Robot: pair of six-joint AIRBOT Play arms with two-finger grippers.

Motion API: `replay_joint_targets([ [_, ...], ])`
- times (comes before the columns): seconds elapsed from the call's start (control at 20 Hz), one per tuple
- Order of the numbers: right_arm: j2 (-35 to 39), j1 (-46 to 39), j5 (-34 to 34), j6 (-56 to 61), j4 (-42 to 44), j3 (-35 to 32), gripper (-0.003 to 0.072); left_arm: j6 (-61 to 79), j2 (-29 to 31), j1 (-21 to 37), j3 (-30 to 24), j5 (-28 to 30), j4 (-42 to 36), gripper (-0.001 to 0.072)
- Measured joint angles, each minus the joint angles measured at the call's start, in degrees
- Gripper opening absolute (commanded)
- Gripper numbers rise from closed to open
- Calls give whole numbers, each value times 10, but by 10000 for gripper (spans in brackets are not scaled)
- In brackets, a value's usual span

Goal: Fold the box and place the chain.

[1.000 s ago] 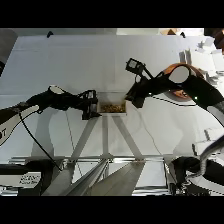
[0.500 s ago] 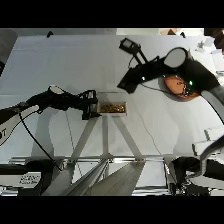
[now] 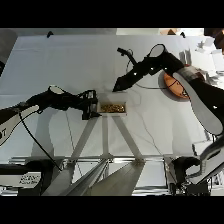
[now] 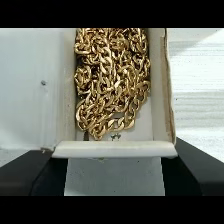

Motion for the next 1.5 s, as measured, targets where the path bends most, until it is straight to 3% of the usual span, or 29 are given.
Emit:
replay_joint_targets([
  [0.2, -7, 17, 39, -91, 5, 5, 320, 0, 0, 0, 0, 0, 0, 276],
  [0.4, 9, 48, 34, -158, -43, -14, 320, -1, 0, 0, 0, 0, 0, 276],
  [0.7, 122, 78, -138, -293, -81, -148, 318, -1, 0, 0, 0, 0, 0, 276],
  [0.8, 149, 82, -189, -315, -85, -195, 241, 0, 0, 0, 0, 1, -1, 276],
  [1.0, 181, 93, -242, -340, -96, -247, 175, 0, 0, 0, 0, 2, -1, 276],
  [1.15, 195, 104, -259, -356, -98, -259, 181, 1, 0, 0, 0, 0, 0, 276],
  [1.2, 197, 107, -263, -359, -99, -261, 264, 0, 0, 0, 0, 0, 0, 276],
  [1.25, 200, 111, -264, -362, -98, -264, 414, 0, 0, 0, 0, 0, 0, 276],
  [1.35, 202, 118, -272, -367, -95, -270, 390, 0, 0, 0, 0, 0, 0, 276],
  [1.45, 203, 123, -286, -368, -95, -278, 295, 0, 0, 0, 0, 0, 0, 276],
  [1.5, 204, 126, -295, -370, -94, -284, 295, 0, 0, 0, 0, 0, 0, 276],
])
